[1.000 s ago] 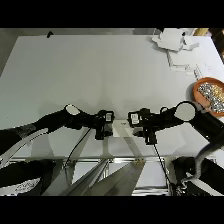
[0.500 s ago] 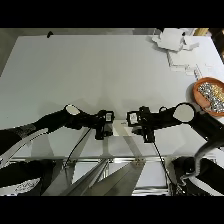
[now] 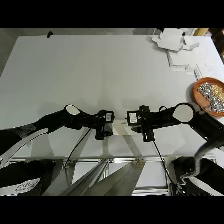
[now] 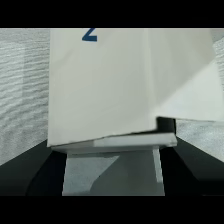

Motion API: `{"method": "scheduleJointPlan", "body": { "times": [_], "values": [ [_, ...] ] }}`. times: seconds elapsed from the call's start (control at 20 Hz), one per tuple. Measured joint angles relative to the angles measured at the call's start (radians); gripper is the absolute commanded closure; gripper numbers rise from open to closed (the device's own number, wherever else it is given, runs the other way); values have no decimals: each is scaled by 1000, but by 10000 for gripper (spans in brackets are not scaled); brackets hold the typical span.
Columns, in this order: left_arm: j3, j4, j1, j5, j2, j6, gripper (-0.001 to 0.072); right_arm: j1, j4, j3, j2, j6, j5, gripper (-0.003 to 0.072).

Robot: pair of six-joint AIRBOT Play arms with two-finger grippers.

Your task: Fold the box and place the chain.

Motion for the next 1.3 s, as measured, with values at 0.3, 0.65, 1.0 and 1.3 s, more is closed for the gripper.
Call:
{"method": "scheduleJointPlan", "body": {
  "times": [0.3, 0.65, 1.0, 1.3],
  "values": [
    [0, 0, 0, 0, 0, 0, 437, 0, 11, -4, 0, 0, -17, 510],
    [0, -1, 0, 2, 0, 0, 437, 0, 27, -26, 0, -2, -55, 410],
    [0, 1, 0, -1, 0, 2, 437, 44, 80, -30, 0, -11, -54, 387],
    [0, 0, 0, -1, 0, 1, 437, 76, 58, -30, 0, -7, -163, 391]
  ]
}}
